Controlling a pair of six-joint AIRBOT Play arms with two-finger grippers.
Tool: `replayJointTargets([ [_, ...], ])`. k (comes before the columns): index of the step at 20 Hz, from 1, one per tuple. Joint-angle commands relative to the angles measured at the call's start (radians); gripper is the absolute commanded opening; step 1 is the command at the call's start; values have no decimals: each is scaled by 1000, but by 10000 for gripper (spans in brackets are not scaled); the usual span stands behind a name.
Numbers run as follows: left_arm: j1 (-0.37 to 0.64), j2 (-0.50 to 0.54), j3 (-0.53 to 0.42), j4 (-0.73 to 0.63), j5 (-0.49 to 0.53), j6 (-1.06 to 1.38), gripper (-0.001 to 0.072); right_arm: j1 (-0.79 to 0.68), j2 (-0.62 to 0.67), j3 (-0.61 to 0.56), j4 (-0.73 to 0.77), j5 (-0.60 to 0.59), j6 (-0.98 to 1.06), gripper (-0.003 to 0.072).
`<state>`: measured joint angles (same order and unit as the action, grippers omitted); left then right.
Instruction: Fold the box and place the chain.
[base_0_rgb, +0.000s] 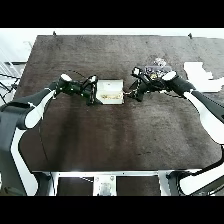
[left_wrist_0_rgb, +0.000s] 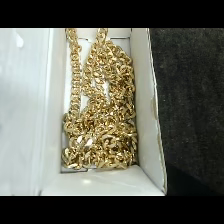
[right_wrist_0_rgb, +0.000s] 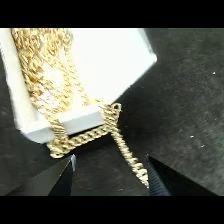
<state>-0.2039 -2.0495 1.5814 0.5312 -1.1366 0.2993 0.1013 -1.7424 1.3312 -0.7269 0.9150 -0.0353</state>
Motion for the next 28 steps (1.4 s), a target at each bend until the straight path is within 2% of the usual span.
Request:
replayJointTargets([
  [1,0,1,1,1,3,-5,491,-3,-76,76,29,84,-101,524],
  [7,0,1,1,1,3,-7,490,11,-122,134,19,139,-130,524],
  [11,0,1,1,1,3,-7,491,34,-122,134,-64,204,-103,524],
  [17,0,1,1,1,3,-7,490,41,-122,132,-149,223,-51,524],
  [20,0,1,1,1,3,-7,491,52,-124,132,-142,214,-51,496],
  [27,0,1,1,1,2,-7,490,78,-152,132,-138,128,-40,492],
  [28,0,1,1,1,2,-7,490,78,-155,132,-138,116,-34,462],
])
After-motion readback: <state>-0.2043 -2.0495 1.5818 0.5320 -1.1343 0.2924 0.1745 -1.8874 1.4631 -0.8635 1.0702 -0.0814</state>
